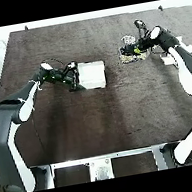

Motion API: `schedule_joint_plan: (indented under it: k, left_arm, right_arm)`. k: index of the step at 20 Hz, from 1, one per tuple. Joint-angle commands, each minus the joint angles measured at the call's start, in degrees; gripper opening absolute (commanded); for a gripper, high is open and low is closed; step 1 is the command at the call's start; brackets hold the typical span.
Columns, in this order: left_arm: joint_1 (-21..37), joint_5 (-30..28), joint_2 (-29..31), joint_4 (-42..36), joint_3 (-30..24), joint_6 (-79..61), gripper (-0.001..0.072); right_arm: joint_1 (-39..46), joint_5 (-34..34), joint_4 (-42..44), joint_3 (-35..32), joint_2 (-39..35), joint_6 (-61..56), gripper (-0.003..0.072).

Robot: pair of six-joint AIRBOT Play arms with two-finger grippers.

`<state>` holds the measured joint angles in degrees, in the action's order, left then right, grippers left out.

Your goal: Fold the box and place the chain.

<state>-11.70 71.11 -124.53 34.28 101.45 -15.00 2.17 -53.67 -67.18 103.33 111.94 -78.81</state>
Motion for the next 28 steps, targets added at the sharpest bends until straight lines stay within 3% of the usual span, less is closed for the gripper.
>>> schedule_joint_plan:
  k: [1, 6, 11, 20, 28]
  left_arm:
    - [0.0, 0.0, 0.0, 0.0, 0.0, 0.0, 0.048]
    - [0.0, 0.0, 0.0, 0.0, 0.0, 0.0, 0.048]
    - [0.0, 0.0, 0.0, 0.0, 0.0, 0.0, 0.048]
    - [0.0, 0.0, 0.0, 0.0, 0.0, 0.0, 0.048]
    - [0.0, 0.0, 0.0, 0.0, 0.0, 0.0, 0.048]
  right_arm:
    - [0.1, -0.9, 1.6, 1.3, 1.9, 0.3, 0.0395]
    - [0.2, -1.7, 0.8, 1.3, 2.7, -0.7, 0.0322]
    - [0.2, -2.1, 0.6, 1.6, 2.7, -0.7, 0.0014]
    - [0.2, -2.6, 0.7, 1.8, -7.1, -0.7, 0.0012]
    - [-2.1, -7.5, 0.5, 1.8, -28.3, 1.1, 0.0012]
